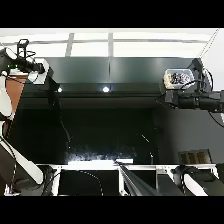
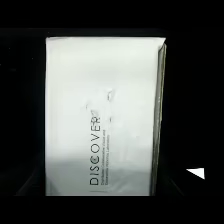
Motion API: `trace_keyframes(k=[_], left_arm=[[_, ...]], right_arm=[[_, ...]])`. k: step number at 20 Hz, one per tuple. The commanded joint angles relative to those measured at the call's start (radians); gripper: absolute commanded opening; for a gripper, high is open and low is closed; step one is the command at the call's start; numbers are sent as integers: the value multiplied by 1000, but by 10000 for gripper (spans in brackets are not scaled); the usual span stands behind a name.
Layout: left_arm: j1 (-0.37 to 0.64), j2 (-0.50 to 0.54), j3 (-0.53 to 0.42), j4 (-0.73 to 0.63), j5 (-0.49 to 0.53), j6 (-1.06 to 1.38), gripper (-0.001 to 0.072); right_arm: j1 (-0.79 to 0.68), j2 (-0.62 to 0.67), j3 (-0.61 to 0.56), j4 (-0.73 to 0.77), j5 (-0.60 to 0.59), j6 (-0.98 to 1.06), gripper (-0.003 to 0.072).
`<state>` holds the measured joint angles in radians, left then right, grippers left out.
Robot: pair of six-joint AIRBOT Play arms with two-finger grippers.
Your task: Fold the box and place the chain.
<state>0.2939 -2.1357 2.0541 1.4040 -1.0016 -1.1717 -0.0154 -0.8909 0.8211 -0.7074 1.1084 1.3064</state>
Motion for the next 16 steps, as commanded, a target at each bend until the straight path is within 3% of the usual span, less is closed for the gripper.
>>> trace_keyframes(k=[1,5,7,8,9,10,12,16], left_arm=[[-8,48,26,47,-102,-66,717],[-9,212,23,90,-397,-175,717],[-9,293,20,123,-596,-302,711],[-9,330,7,123,-714,-394,602],[-15,372,-31,119,-816,-451,295],[-32,423,-90,109,-839,-436,149],[-92,595,-282,104,-740,-427,29],[-238,1099,-906,49,-151,-424,32]], right_arm=[[1,1,0,0,32,3,14],[-2,2,5,-2,34,-6,14],[-10,6,40,-12,77,-6,14],[-10,12,68,-38,108,-6,14],[-8,23,95,-71,134,-2,14],[-8,43,110,-107,144,19,13],[-1,110,113,-242,153,143,13],[95,335,78,-654,109,370,13]])
